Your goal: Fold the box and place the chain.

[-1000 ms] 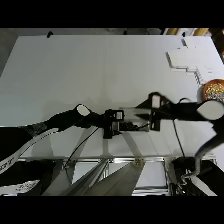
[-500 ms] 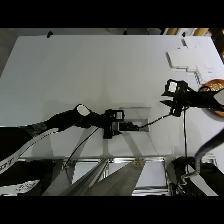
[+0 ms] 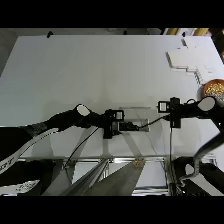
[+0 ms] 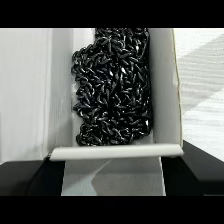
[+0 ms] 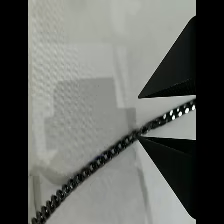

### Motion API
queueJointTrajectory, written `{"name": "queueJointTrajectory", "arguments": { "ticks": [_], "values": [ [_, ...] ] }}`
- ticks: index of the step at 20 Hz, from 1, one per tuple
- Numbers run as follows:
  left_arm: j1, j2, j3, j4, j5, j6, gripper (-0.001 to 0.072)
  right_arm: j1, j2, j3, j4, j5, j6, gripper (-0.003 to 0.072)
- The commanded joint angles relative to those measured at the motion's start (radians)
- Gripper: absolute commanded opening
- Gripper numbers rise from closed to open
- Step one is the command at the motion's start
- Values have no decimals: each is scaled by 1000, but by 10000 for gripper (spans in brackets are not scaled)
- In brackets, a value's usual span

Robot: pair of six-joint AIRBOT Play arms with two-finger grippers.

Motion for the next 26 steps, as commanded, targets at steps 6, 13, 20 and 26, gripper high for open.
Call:
{"name": "queueJointTrajectory", "arguments": {
  "ticks": [6,13,20,26],
  "values": [
    [0,0,0,0,0,0,253,-1,-46,-41,92,-58,-123,256],
    [0,0,0,0,0,0,253,-1,-64,-41,26,-24,-118,190],
    [0,0,0,0,0,0,253,-1,-64,-41,21,-5,-118,26],
    [0,0,0,0,0,0,253,-1,44,-41,53,117,35,15]
  ]
}}
